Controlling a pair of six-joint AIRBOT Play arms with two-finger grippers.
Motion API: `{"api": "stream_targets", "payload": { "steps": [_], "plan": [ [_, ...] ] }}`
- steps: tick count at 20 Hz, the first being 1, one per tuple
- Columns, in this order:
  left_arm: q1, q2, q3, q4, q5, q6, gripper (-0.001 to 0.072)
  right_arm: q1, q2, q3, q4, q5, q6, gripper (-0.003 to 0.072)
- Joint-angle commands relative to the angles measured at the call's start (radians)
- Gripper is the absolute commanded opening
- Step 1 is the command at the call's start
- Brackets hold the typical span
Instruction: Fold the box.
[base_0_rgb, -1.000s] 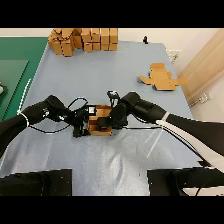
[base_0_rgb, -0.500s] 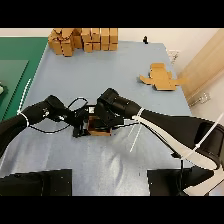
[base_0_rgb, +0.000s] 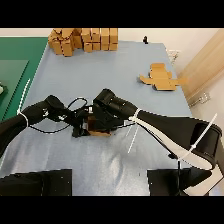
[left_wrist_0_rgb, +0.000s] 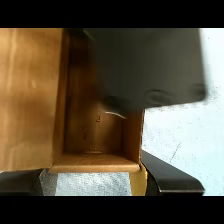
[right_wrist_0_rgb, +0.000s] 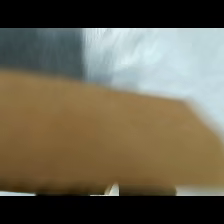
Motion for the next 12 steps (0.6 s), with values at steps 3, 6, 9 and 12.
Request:
{"api": "stream_targets", "payload": {
  "steps": [3, 6, 9, 12],
  "plan": [
    [0.000, 0.000, 0.000, -0.004, 0.001, -0.007, 0.0016, -0.001, 0.000, 0.002, -0.018, 0.001, 0.014, 0.0129],
    [0.000, 0.000, 0.000, -0.004, 0.001, -0.007, 0.0016, -0.001, -0.002, 0.006, -0.061, -0.002, 0.037, 0.0004],
    [0.000, 0.000, 0.000, -0.004, 0.001, -0.006, 0.0016, -0.001, -0.004, 0.016, -0.090, -0.003, 0.058, 0.0003],
    [0.000, 0.000, 0.000, -0.004, 0.001, -0.007, 0.0016, -0.001, -0.008, 0.017, -0.094, -0.009, 0.059, 0.0003]
  ]
}}
